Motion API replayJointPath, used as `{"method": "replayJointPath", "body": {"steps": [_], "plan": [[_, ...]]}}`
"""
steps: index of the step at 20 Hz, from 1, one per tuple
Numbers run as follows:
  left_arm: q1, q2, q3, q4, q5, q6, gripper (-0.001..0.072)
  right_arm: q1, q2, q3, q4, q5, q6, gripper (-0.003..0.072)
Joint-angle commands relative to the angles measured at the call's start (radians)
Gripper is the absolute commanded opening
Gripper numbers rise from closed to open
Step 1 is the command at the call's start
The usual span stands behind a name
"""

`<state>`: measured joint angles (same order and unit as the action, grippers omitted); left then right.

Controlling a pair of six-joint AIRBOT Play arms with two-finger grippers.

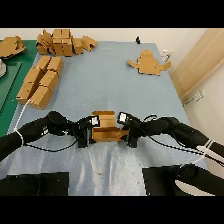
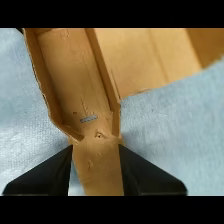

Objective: Fold the box.

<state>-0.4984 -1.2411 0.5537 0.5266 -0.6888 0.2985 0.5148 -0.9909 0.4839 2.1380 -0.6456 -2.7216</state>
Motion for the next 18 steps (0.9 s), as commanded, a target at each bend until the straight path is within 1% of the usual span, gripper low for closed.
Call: {"method": "replayJointPath", "body": {"steps": [1, 7, 12, 13, 14, 16, 18], "plan": [[-0.001, 0.000, 0.000, 0.000, 0.000, 0.000, 0.0351, 0.034, -0.070, -0.001, -0.012, 0.143, -0.064, 0.0467], [-0.001, 0.000, 0.000, 0.000, 0.000, 0.000, 0.0351, 0.034, -0.068, 0.044, 0.014, 0.141, -0.062, 0.0467], [-0.001, 0.000, 0.000, 0.000, 0.000, 0.000, 0.0351, 0.035, -0.068, 0.043, 0.043, -0.002, -0.062, 0.0460], [-0.001, 0.000, 0.000, 0.000, 0.000, 0.000, 0.0351, 0.036, -0.068, 0.044, 0.045, -0.001, -0.062, 0.0427], [-0.001, 0.000, 0.000, 0.000, 0.000, 0.000, 0.0351, 0.036, -0.068, 0.044, 0.062, 0.002, -0.063, 0.0349], [-0.001, 0.000, 0.000, 0.000, 0.000, 0.000, 0.0351, 0.036, -0.068, 0.044, 0.088, 0.019, -0.063, 0.0244], [-0.001, 0.000, 0.000, 0.000, 0.000, 0.000, 0.0351, 0.036, -0.068, 0.046, 0.089, 0.018, -0.062, 0.0182]]}}
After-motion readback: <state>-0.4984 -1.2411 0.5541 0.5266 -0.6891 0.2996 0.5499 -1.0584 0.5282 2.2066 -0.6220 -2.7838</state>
